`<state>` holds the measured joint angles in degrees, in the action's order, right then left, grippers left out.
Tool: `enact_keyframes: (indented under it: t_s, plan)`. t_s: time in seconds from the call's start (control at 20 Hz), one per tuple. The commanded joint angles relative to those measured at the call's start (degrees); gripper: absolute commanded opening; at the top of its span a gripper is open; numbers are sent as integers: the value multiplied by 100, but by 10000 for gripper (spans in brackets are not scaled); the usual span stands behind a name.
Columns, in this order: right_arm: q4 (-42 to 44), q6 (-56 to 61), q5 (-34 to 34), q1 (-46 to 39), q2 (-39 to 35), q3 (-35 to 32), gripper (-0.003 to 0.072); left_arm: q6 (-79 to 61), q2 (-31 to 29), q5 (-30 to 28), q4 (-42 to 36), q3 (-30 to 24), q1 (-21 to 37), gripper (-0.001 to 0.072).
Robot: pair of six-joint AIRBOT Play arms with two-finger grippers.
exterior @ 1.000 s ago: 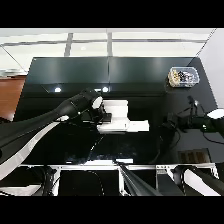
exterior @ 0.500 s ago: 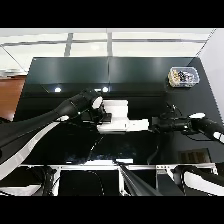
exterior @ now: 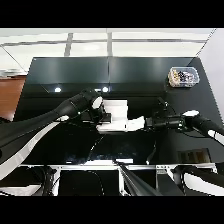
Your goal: Fold the box and place the chain.
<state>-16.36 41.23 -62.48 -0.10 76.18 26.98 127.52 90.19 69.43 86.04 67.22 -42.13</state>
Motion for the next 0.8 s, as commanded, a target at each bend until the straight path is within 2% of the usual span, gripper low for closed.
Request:
enact_keyframes:
  t_s: [0.0,0.05,0.3,0.55,0.75]
  plan:
    - [28,-33,37,236,4,238,522,2,-2,-20,-4,2,4,27]
    - [26,-28,-11,251,4,319,561,2,-2,-22,-4,2,4,27]
    - [146,186,-114,358,2,452,562,2,-2,-20,-4,2,4,27]
    - [35,684,-66,970,2,925,537,2,-2,-15,-4,2,4,27]
    - [-1167,2052,162,1338,2,1471,537,2,-2,-15,-4,2,4,27]
